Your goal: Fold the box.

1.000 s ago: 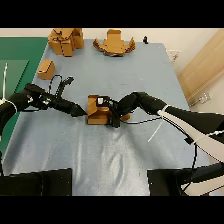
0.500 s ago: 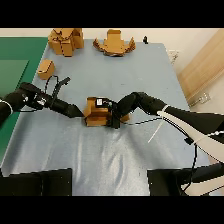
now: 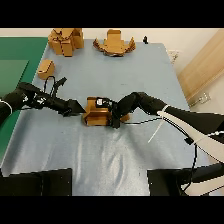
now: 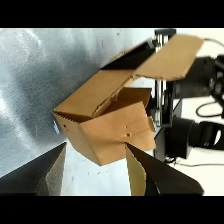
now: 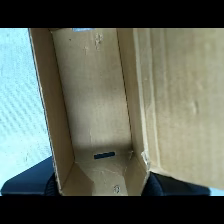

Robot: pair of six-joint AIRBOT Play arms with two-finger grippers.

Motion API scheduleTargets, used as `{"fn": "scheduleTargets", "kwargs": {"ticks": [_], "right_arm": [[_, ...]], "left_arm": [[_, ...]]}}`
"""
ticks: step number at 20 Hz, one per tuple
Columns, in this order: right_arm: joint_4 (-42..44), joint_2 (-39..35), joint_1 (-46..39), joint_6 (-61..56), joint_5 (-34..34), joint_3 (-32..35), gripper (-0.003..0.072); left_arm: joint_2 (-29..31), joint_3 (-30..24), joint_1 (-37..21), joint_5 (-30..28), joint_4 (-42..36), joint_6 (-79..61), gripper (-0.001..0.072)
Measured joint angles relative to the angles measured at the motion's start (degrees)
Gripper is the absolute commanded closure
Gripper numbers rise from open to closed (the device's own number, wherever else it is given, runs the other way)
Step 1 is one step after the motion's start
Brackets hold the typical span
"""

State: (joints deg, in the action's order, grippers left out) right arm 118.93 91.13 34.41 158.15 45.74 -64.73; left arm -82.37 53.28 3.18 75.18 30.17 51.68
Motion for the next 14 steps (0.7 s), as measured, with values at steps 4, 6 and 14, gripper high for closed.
{"fn": "scheduleTargets", "kwargs": {"ticks": [4, 6, 14], "right_arm": [[0.0, 0.0, 0.0, 0.0, -0.2, 0.0, 0.0205], [0.0, 0.0, 0.0, 0.0, -0.2, 0.0, 0.0205], [-0.1, 0.0, 0.0, 0.0, -0.3, 0.0, 0.0205]], "left_arm": [[0.0, 0.0, 1.9, -2.0, -0.3, 5.5, 0.0134], [0.0, 0.0, 3.6, -3.2, -0.2, 7.9, 0.0134], [0.0, 2.6, 10.8, -7.3, 11.3, 21.4, 0.0135]]}}
